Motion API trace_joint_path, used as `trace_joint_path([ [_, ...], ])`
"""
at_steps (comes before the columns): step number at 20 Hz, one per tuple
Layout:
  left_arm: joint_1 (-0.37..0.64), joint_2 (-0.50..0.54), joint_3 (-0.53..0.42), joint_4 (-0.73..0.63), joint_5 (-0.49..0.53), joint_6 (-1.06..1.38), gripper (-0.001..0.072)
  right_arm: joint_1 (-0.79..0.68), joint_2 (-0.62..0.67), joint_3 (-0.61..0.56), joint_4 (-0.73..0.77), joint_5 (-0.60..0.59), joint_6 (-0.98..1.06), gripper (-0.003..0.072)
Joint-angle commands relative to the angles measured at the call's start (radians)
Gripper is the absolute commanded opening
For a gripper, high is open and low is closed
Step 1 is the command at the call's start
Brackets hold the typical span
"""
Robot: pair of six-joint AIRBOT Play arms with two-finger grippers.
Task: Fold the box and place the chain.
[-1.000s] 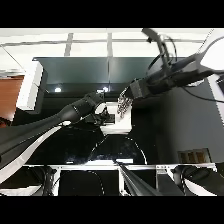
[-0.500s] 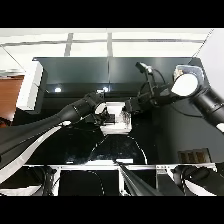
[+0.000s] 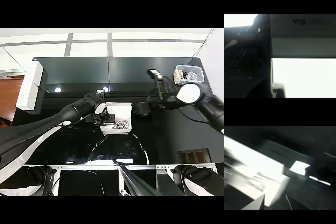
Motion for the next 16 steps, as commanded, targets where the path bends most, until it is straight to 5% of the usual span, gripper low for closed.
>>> trace_joint_path([
  [1, 0.000, 0.001, 0.000, -0.006, 0.001, 0.000, 0.0025, -0.095, 0.104, -0.029, -0.335, 0.182, 0.031, 0.0297],
  [8, 0.003, 0.002, 0.005, -0.023, -0.007, 0.002, 0.0030, -0.083, 0.152, -0.057, -0.141, 0.031, -0.011, 0.0297],
  [9, 0.002, 0.005, 0.016, -0.021, -0.027, 0.002, 0.0170, -0.082, 0.152, -0.057, -0.144, 0.035, -0.015, 0.0297],
  [10, -0.001, 0.013, 0.026, -0.008, -0.039, 0.005, 0.0459, -0.083, 0.152, -0.057, -0.150, 0.041, -0.019, 0.0297],
  [11, -0.005, 0.034, 0.032, 0.023, -0.046, 0.006, 0.0666, -0.083, 0.152, -0.058, -0.159, 0.043, -0.019, 0.0297],
  [16, -0.020, 0.278, -0.032, 0.242, -0.089, 0.185, 0.0672, -0.083, 0.152, -0.058, -0.172, 0.037, -0.019, 0.0297],
])
